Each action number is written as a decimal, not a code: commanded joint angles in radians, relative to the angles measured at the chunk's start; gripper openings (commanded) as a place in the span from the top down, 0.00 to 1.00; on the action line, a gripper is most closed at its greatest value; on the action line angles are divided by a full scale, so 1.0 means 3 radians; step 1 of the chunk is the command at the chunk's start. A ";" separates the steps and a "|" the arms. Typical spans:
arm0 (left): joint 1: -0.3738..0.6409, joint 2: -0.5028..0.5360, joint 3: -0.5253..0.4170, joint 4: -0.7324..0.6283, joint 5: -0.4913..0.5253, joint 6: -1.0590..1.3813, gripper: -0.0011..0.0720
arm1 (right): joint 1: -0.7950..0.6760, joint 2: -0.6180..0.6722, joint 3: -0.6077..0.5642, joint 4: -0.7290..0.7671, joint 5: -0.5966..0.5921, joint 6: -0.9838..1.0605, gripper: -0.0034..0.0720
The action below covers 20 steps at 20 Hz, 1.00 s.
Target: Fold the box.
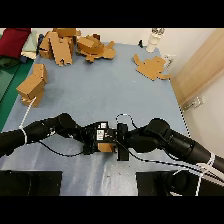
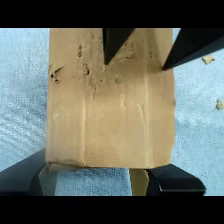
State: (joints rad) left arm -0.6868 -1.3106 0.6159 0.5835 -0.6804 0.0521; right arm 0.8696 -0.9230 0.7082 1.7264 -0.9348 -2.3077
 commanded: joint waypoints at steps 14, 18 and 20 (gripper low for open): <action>0.0003 0.0001 0.0001 0.0000 0.0001 0.0001 0.53 | 0.0226 -0.0188 0.0008 -0.0810 0.0028 0.0460 0.52; 0.0003 0.0001 0.0001 0.0000 0.0001 0.0001 0.53 | 0.0226 -0.0181 0.0066 -0.0843 -0.0056 0.0491 0.57; 0.0003 0.0001 0.0001 0.0000 0.0001 0.0001 0.53 | 0.0226 -0.0181 0.0131 -0.0843 -0.0122 0.0584 0.58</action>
State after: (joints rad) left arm -0.6868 -1.3106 0.6159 0.5812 -0.6800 0.0471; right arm 0.9363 -0.9764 0.7284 1.4921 -0.9489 -2.1620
